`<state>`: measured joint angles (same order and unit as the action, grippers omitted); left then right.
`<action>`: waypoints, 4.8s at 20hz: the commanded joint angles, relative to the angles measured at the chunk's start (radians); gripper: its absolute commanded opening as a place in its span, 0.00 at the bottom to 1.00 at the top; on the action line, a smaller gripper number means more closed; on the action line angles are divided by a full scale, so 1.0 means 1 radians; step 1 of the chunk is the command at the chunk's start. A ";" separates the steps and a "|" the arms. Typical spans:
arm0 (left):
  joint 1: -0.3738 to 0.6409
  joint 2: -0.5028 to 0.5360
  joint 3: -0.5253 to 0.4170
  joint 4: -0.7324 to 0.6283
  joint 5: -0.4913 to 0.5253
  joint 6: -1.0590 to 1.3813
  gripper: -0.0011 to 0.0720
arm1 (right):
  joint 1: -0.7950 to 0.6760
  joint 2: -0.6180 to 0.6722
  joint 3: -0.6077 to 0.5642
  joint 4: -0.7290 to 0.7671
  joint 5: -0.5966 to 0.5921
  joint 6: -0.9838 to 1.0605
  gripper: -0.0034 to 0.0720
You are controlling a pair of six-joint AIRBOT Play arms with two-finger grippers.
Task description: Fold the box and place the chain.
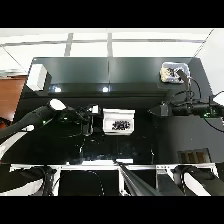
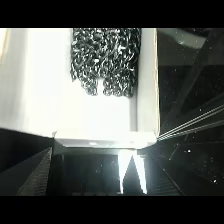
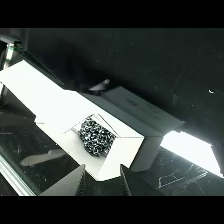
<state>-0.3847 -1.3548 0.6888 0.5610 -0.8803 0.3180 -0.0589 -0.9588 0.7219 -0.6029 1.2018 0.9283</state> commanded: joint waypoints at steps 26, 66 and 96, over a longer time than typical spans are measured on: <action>-0.078 -0.037 0.022 0.010 0.061 -0.031 0.60 | 0.166 -0.020 -0.027 0.000 -0.387 0.018 0.80; -0.078 -0.037 0.022 0.010 0.062 -0.031 0.56 | 0.481 -0.221 0.070 -0.134 -0.264 -0.693 0.28; -0.078 -0.037 0.022 0.010 0.061 -0.031 0.56 | 0.529 -0.241 0.068 -0.187 -0.238 -0.674 0.46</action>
<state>-0.4625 -1.3914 0.7101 0.5709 -0.8188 0.2874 0.4541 -1.1923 0.7902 -0.7868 0.9642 0.2546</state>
